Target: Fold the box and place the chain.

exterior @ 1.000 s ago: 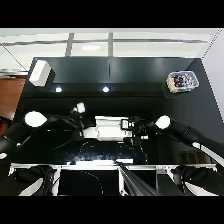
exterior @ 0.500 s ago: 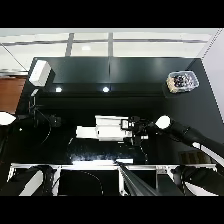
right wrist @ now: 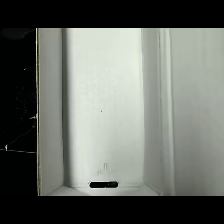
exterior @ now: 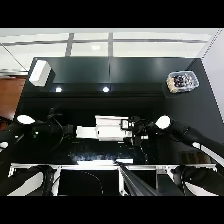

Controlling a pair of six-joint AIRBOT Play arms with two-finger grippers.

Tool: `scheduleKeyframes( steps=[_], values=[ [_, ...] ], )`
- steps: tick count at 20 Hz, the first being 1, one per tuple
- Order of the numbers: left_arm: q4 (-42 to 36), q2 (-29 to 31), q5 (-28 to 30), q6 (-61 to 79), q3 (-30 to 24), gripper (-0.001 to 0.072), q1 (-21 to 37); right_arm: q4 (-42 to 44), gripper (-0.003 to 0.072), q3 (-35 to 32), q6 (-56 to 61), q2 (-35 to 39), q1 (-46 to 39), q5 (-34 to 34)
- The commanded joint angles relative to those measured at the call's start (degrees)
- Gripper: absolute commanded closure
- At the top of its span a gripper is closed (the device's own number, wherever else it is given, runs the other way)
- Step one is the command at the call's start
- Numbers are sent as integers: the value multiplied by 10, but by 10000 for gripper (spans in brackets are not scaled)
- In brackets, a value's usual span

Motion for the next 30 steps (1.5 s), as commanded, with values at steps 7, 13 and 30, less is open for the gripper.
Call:
scheduleKeyframes(
  steps=[7, 13, 30],
  values=[
    [-74, -26, 13, 68, 24, 346, -67, 0, 286, 0, 0, 0, 0, 0],
    [-76, -24, -55, 67, 70, -6, -69, 0, 286, 0, 0, 0, 0, 0],
    [-90, 0, 96, -19, 71, 20, -239, 0, 287, 0, 0, 0, 0, 0]
  ],
)
